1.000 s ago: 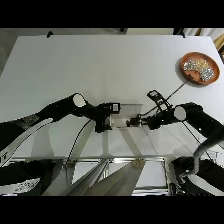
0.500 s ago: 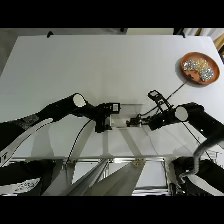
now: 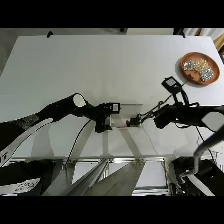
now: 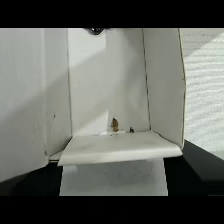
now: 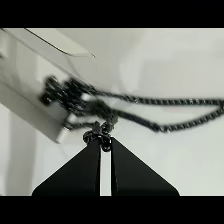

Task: Fold the box and place the chain.

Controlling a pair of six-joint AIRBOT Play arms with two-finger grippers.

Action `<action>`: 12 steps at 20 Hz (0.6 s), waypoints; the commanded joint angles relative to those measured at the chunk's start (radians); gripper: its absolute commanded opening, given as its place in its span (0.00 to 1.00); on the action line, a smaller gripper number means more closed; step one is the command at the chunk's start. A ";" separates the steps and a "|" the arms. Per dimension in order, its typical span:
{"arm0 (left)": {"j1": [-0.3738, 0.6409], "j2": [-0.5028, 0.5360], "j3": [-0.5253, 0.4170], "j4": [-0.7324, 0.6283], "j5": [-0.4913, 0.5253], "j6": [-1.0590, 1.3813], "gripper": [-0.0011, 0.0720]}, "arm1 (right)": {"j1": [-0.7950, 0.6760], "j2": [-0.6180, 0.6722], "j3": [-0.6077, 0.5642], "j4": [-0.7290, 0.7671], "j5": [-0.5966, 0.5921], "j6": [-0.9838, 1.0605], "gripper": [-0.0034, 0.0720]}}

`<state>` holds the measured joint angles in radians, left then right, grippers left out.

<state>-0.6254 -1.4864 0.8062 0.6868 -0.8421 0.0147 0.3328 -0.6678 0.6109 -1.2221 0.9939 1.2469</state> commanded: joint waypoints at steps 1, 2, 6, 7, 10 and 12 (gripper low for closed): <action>0.000 0.001 0.000 0.000 0.001 0.000 0.03 | 0.000 0.084 0.047 0.144 0.011 -0.052 0.07; 0.000 0.001 0.000 0.000 0.000 0.000 0.03 | 0.000 0.085 0.058 0.178 0.011 -0.053 0.07; 0.000 0.001 0.000 0.000 0.000 0.000 0.03 | 0.074 0.085 0.079 0.287 -0.053 -0.121 0.07; 0.000 0.001 0.000 0.000 0.000 0.000 0.03 | 0.105 0.085 0.081 0.287 -0.085 -0.123 0.07; 0.000 0.001 0.000 0.000 0.000 0.000 0.03 | 0.175 0.085 0.082 0.285 -0.165 -0.122 0.07; 0.000 0.001 0.000 0.000 0.000 0.000 0.03 | 0.190 0.083 0.082 0.265 -0.174 -0.121 0.07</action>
<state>-0.6254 -1.4864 0.8059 0.6872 -0.8421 0.0147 0.4831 -0.5854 0.6895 -0.9596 0.8711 1.1324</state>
